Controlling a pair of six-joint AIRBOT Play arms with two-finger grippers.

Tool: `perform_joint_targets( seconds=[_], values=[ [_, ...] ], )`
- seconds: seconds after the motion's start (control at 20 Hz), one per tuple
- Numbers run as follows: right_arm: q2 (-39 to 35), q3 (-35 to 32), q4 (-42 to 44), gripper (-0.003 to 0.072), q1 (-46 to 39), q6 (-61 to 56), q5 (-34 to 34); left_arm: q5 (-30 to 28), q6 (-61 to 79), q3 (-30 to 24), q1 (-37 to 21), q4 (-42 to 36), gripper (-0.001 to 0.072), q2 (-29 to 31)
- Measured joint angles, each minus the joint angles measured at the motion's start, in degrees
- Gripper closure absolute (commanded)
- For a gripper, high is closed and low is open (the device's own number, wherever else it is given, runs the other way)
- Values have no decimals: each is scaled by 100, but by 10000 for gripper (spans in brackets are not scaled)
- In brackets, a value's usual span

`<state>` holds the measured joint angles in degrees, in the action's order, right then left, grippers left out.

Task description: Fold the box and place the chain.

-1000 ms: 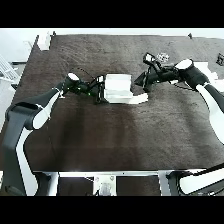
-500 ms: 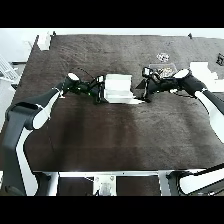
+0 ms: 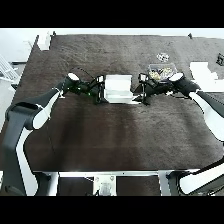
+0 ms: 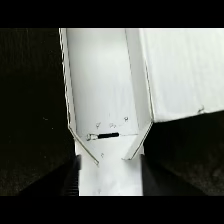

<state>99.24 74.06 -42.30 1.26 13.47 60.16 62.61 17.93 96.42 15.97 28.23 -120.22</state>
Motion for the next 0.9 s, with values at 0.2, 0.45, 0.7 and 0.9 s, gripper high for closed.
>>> perform_joint_targets(
  seconds=[0.2,0.45,0.7,0.9],
  values=[
    [48,9,72,334,120,195,-20,0,2,0,0,2,231,0],
    [177,35,240,388,267,433,-210,-13,2,0,-11,11,231,2],
    [267,63,761,388,334,684,-352,17,-7,0,-2,-9,231,0],
    [328,72,879,385,352,778,-341,13,-2,0,-11,-2,231,0]
  ],
)
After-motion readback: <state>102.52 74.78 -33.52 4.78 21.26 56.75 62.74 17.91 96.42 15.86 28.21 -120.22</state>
